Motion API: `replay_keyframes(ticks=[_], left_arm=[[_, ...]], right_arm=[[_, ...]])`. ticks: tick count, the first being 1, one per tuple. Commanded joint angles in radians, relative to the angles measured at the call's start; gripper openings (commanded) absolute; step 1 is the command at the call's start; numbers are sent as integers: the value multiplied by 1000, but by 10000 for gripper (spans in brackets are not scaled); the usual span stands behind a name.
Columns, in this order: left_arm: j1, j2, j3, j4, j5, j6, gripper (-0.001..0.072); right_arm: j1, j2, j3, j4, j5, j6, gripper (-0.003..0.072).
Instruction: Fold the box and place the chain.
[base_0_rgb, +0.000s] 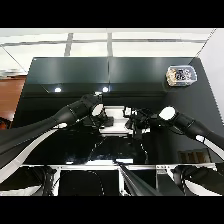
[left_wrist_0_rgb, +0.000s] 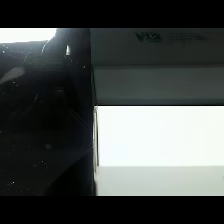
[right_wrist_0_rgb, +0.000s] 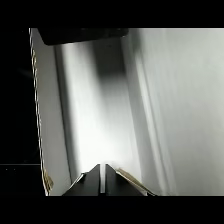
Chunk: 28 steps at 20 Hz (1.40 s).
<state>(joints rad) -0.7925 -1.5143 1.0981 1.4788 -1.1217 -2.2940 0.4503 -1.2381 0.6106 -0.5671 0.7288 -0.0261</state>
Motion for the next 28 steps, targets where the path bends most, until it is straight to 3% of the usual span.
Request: replay_keyframes(ticks=[1, 6, 9, 12, 16, 19, 24, 28], left_arm=[[-1, 0, 1, 1, -2, 1, 25], [-1, 0, 1, 1, -6, 2, 25], [0, 0, 1, 5, -6, 1, 25], [1, 0, 1, 13, 0, 1, 25], [1, 0, 1, 13, 1, 2, 25], [1, 0, 1, 13, 16, 2, 26], [1, 0, 1, 13, 18, 2, 26], [1, 0, 1, 13, 16, 2, 26]], right_arm=[[0, 0, 0, 0, 0, 74, 10], [-18, 42, 18, -161, 103, 311, 10], [-98, 132, 35, -263, 187, 570, 9], [-286, 219, 35, -275, 259, 776, 9], [-568, 215, -25, -249, 153, 1274, 9], [-663, 177, -74, -249, 217, 1307, 9], [-627, 21, -82, -237, 338, 1261, 8], [-507, -67, -82, 101, 322, 1027, 9]])
